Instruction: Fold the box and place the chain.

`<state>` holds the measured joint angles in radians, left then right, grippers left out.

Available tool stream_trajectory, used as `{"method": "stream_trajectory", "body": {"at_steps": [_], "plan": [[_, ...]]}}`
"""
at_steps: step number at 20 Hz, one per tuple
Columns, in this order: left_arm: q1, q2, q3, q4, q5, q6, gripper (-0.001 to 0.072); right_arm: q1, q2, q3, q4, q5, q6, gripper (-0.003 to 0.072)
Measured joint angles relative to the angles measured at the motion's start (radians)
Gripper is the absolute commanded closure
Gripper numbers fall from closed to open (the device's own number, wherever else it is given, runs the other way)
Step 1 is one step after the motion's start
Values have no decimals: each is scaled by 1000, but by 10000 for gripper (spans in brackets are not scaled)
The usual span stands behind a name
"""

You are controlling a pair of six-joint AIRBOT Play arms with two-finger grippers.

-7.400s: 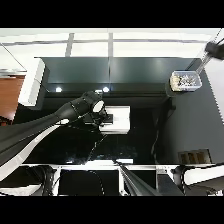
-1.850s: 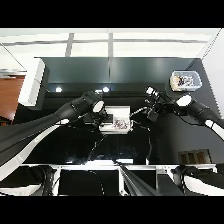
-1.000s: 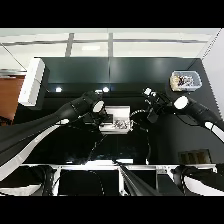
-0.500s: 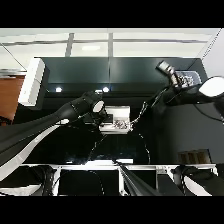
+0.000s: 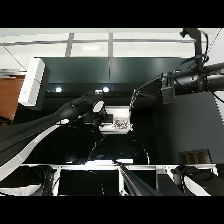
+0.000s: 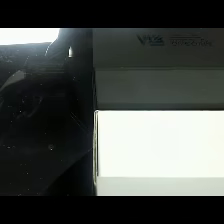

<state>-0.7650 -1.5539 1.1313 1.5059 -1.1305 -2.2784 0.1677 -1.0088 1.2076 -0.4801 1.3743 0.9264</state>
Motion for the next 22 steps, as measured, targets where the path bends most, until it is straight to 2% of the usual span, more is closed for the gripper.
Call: {"method": "stream_trajectory", "body": {"at_steps": [5,8,11,14,15,16,20,21,22], "plan": [[0,0,0,0,0,0,678,59,-33,11,65,-3,33,670],[0,0,0,0,0,0,678,101,-70,4,53,-17,43,670],[0,0,0,0,0,0,678,129,-103,-44,-13,-30,56,669],[0,0,0,0,0,0,678,151,-132,-140,-61,-92,67,665],[0,0,0,0,0,0,678,160,-142,-171,-68,-121,68,552],[0,0,0,0,0,0,678,165,-150,-195,-77,-144,70,296],[0,0,0,0,0,0,678,108,-155,-229,-96,-172,64,282],[0,0,0,0,0,0,678,74,-148,-232,-102,-155,56,242],[0,0,0,0,0,0,678,36,-141,-237,-111,-130,51,65]]}}
